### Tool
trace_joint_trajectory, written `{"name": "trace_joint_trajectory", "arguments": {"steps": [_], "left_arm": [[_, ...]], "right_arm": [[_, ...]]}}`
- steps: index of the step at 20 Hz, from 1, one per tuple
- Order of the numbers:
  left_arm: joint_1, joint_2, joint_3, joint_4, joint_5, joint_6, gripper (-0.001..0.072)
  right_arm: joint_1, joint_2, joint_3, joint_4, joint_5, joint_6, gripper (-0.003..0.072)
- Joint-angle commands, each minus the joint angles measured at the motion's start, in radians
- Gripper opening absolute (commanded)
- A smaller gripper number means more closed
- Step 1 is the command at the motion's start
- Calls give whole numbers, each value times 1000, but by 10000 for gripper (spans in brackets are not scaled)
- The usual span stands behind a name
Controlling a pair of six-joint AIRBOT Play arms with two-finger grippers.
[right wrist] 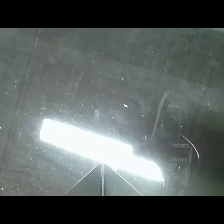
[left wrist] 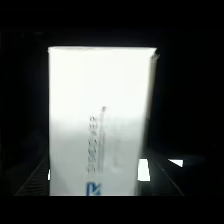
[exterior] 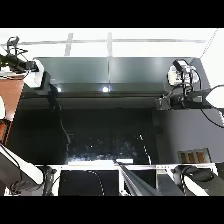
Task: Fold the box and place the chain.
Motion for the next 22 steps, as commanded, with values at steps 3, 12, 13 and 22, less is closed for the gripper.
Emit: {"name": "trace_joint_trajectory", "arguments": {"steps": [3,12,13,22], "left_arm": [[-19,56,117,17,-58,-30,713],[-163,612,-315,-285,-150,-66,24],[-216,716,-458,-270,-77,-65,24],[-385,1444,-1495,-222,333,-82,26]], "right_arm": [[-1,1,0,0,-38,-1,17],[0,-29,-14,-5,-218,-2,17],[0,-40,-38,-5,-246,-2,17],[-1,-58,-213,-23,-379,-1,17]]}}
